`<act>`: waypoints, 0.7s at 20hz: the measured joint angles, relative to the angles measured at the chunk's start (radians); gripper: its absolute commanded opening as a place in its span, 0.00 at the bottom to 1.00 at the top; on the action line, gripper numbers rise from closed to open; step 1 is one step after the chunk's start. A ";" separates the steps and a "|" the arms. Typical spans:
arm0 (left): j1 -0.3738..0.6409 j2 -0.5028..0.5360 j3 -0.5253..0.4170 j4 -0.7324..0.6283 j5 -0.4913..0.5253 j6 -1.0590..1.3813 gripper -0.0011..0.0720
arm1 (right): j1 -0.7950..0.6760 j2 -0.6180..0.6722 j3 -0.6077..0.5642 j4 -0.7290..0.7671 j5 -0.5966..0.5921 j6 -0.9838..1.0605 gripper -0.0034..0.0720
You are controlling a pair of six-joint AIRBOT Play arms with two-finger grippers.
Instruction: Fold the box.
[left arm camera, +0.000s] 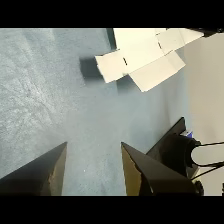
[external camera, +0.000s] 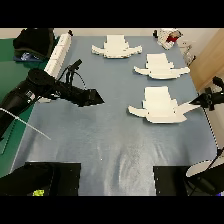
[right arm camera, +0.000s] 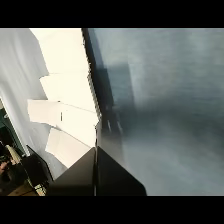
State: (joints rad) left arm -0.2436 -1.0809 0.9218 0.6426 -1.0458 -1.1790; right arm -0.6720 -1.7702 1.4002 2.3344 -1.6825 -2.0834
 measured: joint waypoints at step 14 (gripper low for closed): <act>0.002 0.000 0.000 0.062 -0.087 0.032 0.71 | 0.512 0.645 -0.761 0.029 0.505 0.265 0.36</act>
